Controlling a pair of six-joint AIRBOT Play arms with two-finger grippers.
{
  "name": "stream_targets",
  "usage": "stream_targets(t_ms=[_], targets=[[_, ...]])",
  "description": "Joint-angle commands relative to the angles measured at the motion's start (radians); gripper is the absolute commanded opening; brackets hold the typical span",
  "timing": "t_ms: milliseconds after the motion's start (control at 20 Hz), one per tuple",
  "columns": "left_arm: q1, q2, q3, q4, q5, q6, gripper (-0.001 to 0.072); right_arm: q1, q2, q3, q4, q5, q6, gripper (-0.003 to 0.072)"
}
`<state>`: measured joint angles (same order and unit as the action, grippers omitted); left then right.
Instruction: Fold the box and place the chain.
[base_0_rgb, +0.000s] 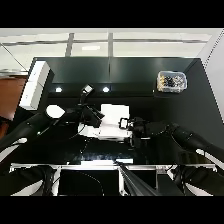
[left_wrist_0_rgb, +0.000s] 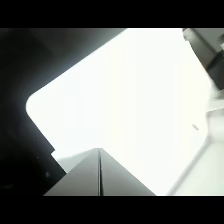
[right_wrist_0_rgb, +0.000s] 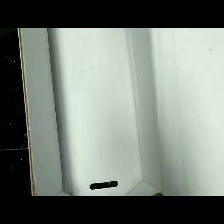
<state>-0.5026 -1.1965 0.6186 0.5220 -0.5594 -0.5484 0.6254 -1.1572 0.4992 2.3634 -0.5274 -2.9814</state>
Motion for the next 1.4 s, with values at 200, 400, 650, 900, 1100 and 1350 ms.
stream_targets(t_ms=[200, 400, 650, 900, 1100, 1350], targets=[[0.044, 0.019, 0.02, 0.082, -0.013, -0.002, 0.0028, 0.0, 0.0, 0.0, -0.001, 0.0, 0.0, 0.0546], [0.215, 0.163, 0.032, 0.14, -0.24, -0.006, 0.0719, 0.0, 0.0, 0.0, -0.001, 0.001, 0.0, 0.0546], [0.352, 0.218, 0.026, 0.471, -0.533, 0.114, 0.0717, 0.0, 0.0, 0.0, -0.001, 0.001, 0.0, 0.0546], [0.287, 0.212, -0.058, 0.367, -0.492, 0.571, 0.0716, 0.0, 0.0, 0.0, -0.001, 0.0, 0.0, 0.0546], [0.231, 0.165, -0.058, 0.364, -0.393, 0.626, 0.0715, 0.0, 0.0, 0.0, 0.0, 0.0, 0.0, 0.0546], [0.138, 0.068, -0.058, 0.325, -0.34, 0.681, 0.0714, 0.0, 0.0, 0.0, 0.0, -0.001, 0.0, 0.0546]])
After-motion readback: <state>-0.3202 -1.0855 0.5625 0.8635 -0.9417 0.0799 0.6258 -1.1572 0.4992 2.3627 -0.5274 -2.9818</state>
